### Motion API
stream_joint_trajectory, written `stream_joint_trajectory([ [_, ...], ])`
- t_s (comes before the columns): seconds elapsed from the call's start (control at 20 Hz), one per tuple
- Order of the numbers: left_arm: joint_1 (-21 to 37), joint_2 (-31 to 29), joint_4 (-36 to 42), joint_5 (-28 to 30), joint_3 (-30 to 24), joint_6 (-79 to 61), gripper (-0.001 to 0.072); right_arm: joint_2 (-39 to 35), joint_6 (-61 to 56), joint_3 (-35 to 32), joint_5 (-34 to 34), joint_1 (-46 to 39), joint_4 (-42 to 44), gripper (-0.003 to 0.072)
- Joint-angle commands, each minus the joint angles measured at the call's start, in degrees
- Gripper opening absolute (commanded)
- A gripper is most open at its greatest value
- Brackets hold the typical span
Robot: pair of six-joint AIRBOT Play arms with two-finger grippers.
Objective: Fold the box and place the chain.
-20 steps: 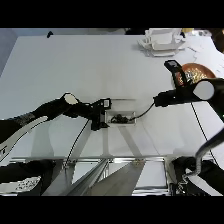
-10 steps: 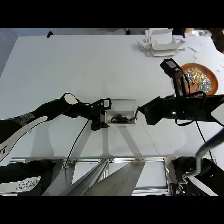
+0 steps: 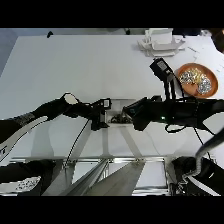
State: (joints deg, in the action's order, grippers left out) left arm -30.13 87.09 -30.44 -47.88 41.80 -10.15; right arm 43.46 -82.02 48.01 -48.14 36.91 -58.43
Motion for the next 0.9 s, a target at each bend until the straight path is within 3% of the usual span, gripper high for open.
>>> stream_joint_trajectory([
  [0.0, 0.02, -0.04, -0.02, 0.52, -0.02, -0.02, 0.0179, 0.85, 0.0, 0.04, 2.89, 0.48, -0.55, 0.001],
  [0.55, 0.02, -0.04, -0.02, 0.55, -0.02, -0.02, 0.0179, 13.4, -0.52, -6.56, 4.35, 0.48, -4.72, 0.0015],
  [0.7, 0.02, -0.04, -0.02, 0.52, 0.0, -0.02, 0.0179, 15.85, -0.5, -6.54, 4.31, 0.46, -4.74, 0.0208],
  [0.85, 0.02, -0.04, -0.04, 0.5, 0.0, -0.02, 0.0179, 14.71, -0.44, -5.7, 3.65, -0.31, -4.85, 0.0223],
])
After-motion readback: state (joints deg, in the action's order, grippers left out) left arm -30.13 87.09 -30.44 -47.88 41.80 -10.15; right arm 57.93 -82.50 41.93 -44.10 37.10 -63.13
